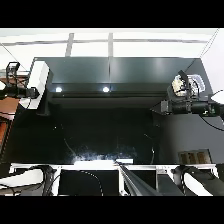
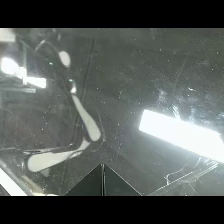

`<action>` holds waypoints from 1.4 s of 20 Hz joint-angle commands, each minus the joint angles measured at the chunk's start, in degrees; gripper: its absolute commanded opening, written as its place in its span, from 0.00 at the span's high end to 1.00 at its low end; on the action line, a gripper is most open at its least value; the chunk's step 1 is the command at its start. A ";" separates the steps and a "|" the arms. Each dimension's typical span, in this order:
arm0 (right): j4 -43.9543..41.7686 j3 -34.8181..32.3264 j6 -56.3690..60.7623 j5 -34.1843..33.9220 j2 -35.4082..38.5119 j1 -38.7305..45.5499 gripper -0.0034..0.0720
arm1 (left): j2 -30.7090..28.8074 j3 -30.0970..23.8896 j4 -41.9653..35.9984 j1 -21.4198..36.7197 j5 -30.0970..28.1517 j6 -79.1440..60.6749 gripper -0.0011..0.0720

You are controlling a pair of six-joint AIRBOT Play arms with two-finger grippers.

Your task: Fold the box and place the chain.

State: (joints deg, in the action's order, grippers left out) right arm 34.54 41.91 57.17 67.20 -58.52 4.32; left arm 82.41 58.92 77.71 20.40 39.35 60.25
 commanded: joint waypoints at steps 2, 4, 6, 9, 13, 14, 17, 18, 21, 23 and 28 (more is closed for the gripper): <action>0.00 0.04 1.16 -0.22 0.04 -0.04 0.94 | 2.23 0.26 -0.70 0.07 -5.62 -1.79 0.60; 0.02 0.04 1.40 -0.68 0.04 -0.04 0.94 | 2.78 0.85 -0.68 0.07 -5.79 -1.81 0.60; 0.00 0.04 1.64 -0.87 0.04 -0.04 0.94 | 2.91 1.46 -0.68 0.09 -6.05 -1.81 0.60; 0.02 0.04 1.64 -0.92 0.04 -0.04 0.94 | 2.93 1.73 -0.70 0.07 -5.97 -1.75 0.59; 0.00 0.04 1.64 -0.81 0.04 -0.04 0.94 | 2.36 1.90 -0.68 0.04 -5.40 1.07 0.02; 0.00 0.04 1.64 -0.79 0.04 -0.04 0.94 | 1.79 2.14 -0.68 0.04 -4.26 1.79 0.02; 0.00 0.04 1.60 -0.57 0.04 -0.04 0.94 | -1.33 2.19 -0.72 -0.26 -0.87 3.78 0.02; 0.02 0.04 1.55 -0.33 0.04 -0.04 0.94 | -2.67 2.19 -0.68 -0.46 0.13 4.96 0.02; 0.02 0.07 0.35 1.70 0.04 -0.02 0.94 | -7.08 2.08 -0.92 -1.36 3.98 7.96 0.02; 0.02 0.07 -1.14 3.08 0.04 -0.02 0.94 | -9.81 2.08 -0.87 -2.54 6.84 9.44 0.02; 0.31 0.52 -2.27 2.38 0.09 -0.02 0.94 | -14.56 1.97 -2.12 -12.61 10.95 12.22 0.56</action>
State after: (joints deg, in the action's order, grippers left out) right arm 34.65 42.11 55.72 69.60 -58.50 4.32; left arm 70.43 60.93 76.36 13.13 47.53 70.46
